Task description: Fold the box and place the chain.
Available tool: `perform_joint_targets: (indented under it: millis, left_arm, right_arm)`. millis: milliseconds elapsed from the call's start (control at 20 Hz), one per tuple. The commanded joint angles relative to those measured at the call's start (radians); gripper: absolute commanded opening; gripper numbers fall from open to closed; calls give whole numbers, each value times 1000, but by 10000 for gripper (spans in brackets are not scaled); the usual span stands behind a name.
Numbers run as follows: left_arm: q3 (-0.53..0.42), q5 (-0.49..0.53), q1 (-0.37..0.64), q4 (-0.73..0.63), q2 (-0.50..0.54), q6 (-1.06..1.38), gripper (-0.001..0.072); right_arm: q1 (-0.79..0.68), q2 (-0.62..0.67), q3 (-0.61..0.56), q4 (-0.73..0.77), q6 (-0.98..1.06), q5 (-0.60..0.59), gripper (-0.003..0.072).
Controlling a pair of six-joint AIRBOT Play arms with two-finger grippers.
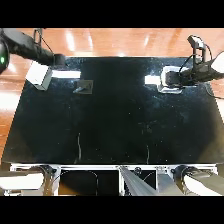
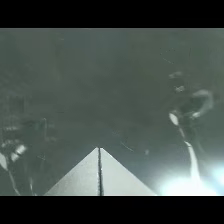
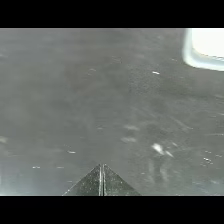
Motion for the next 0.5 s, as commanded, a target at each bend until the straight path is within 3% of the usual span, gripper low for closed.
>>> perform_joint_targets:
  millis: [0, 100, 200, 300, 450]
  left_arm:
    - [-450, -296, -129, 29, 311, -106, 20]
    - [-583, -301, -157, 100, 401, -165, 19]
    - [-595, -195, -173, 204, 412, -266, 20]
    - [-595, -114, -173, 201, 412, -275, 20]
    - [-596, -116, -191, 169, 415, -275, 21]
  right_arm:
    - [2, -53, 8, -123, 47, 48, 31]
    - [-5, -53, -51, -135, 53, -18, 31]
    - [-5, -53, -111, -167, 54, -76, 31]
    - [-4, -53, -122, -128, 72, 2, 31]
    - [-4, -53, -122, -20, 91, 82, 30]
